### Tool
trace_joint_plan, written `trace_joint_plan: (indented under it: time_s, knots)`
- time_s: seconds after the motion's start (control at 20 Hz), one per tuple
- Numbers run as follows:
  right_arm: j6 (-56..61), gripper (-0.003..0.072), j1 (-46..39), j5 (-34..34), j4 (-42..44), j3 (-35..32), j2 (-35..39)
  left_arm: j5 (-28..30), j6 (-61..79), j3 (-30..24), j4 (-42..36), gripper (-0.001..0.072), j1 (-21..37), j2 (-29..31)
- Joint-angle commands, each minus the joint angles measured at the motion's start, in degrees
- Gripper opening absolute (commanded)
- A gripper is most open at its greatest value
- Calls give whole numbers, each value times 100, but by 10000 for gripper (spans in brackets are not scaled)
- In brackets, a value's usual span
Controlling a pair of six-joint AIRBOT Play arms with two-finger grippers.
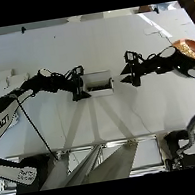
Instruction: Fold the box and place the chain.
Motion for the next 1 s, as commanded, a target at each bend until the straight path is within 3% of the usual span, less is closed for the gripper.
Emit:
trace_joint_plan:
  time_s: [0.0, 0.15, 0.35, 0.85, 0.95]
  knots:
    - [-249, 340, -44, 726, -55, 658, -782, 2, 2, 4, 2, 364, 2, -2]
    - [-229, 340, 103, 841, -118, 1379, -1167, 2, 2, 4, 2, 364, 2, -2]
    - [-243, 340, 315, 667, -396, 1851, -1423, 2, 0, 4, 2, 364, 2, -2]
    - [-212, 338, 732, 472, -1008, 1921, -1878, 2, 2, 4, 2, 364, 2, -2]
    - [-214, 273, 739, 439, -1108, 1919, -1963, 2, 2, 4, 2, 364, 2, -2]
